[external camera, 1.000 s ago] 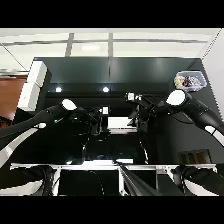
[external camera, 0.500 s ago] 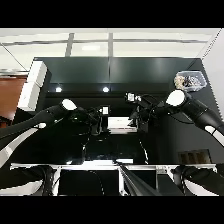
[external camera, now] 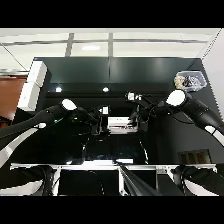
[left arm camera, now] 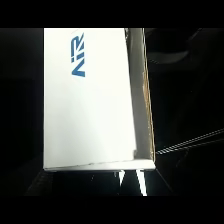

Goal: Fold the box and place the chain.

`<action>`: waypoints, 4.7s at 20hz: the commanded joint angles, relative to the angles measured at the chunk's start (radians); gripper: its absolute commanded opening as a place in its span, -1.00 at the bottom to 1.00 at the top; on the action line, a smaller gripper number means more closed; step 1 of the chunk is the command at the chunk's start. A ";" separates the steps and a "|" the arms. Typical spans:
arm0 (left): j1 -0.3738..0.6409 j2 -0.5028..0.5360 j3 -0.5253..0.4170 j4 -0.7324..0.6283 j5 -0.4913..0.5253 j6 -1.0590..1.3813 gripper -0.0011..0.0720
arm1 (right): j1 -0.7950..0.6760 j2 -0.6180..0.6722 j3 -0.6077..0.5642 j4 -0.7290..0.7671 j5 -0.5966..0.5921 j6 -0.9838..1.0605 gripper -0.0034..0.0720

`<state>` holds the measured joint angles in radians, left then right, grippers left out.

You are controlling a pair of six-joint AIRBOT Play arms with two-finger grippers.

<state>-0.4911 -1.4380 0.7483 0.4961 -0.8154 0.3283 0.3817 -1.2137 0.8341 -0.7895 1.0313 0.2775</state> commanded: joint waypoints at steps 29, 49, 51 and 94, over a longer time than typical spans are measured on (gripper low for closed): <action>-0.001 -0.001 0.000 0.001 0.000 0.001 0.22 | 0.001 0.000 -0.036 -0.031 0.020 0.060 -0.18; -0.001 -0.001 0.000 0.000 0.000 0.000 0.22 | -0.118 -0.055 -0.146 0.335 -0.001 0.615 -0.88; -0.001 -0.001 0.000 0.000 0.000 0.000 0.22 | -0.117 -0.073 -0.146 0.238 -0.003 0.653 -0.88; -0.219 -0.143 0.397 0.278 -0.177 -0.568 0.97 | -0.518 0.288 0.072 -0.132 0.288 0.784 -0.87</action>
<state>-0.7029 -1.5772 1.1374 0.7242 -0.9810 -0.2302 -0.1356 -0.9260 0.9062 -0.9218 1.3201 1.0626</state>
